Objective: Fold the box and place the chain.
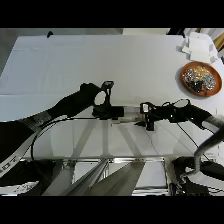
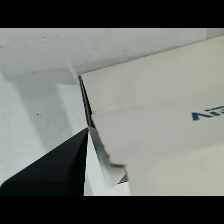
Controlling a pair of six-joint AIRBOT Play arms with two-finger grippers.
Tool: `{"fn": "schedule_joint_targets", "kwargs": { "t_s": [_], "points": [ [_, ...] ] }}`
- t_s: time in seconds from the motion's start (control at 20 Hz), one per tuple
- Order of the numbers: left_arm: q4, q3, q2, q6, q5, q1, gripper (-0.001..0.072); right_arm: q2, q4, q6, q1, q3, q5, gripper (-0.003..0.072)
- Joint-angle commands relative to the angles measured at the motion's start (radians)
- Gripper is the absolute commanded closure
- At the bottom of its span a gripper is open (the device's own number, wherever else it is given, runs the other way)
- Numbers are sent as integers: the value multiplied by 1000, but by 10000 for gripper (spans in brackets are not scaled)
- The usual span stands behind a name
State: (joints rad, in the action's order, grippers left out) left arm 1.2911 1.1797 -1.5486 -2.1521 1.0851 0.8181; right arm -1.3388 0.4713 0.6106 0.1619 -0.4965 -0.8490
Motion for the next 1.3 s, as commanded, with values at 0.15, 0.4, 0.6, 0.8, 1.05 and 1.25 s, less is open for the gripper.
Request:
{"fn": "schedule_joint_targets", "kwargs": {
  "t_s": [0.15, 0.4, 0.6, 0.8, 1.05, 1.25],
  "points": [
    [31, 91, -62, -135, 55, 14, 355, 1, 0, 0, 0, 0, 0, 279],
    [36, 91, -89, -146, 60, 38, 361, 1, 0, 0, 0, 0, 0, 279],
    [83, 91, -89, -185, 95, 48, 463, 1, 0, 0, 0, 0, 0, 279],
    [113, 91, -89, -212, 136, 50, 661, 1, 0, 0, 0, 0, 0, 279],
    [121, 91, -89, -212, 139, 58, 670, 1, 0, 0, 0, 0, 0, 279],
    [140, 91, -89, -212, 146, 58, 353, 0, 0, 0, 0, 0, 0, 279]
  ]
}}
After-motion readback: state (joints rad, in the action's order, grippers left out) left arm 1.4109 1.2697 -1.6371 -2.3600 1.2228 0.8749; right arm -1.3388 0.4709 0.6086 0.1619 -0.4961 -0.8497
